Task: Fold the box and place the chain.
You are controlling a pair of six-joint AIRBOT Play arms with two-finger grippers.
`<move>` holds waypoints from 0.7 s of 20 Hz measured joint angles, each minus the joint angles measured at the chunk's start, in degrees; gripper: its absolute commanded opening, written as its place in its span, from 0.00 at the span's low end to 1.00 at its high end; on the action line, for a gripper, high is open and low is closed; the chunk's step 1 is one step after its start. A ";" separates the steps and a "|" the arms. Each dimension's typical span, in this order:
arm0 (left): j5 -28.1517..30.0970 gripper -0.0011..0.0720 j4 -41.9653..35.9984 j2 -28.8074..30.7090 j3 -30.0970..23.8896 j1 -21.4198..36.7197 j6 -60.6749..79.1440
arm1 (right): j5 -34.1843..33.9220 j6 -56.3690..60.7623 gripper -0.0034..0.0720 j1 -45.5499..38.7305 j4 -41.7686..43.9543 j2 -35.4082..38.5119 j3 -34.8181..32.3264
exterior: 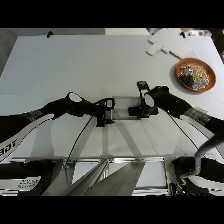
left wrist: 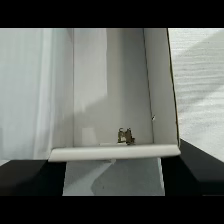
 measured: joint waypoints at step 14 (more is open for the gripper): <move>0.00 0.06 0.17 0.00 0.00 0.00 0.11 | 0.07 -0.87 0.07 0.00 0.26 -1.55 0.04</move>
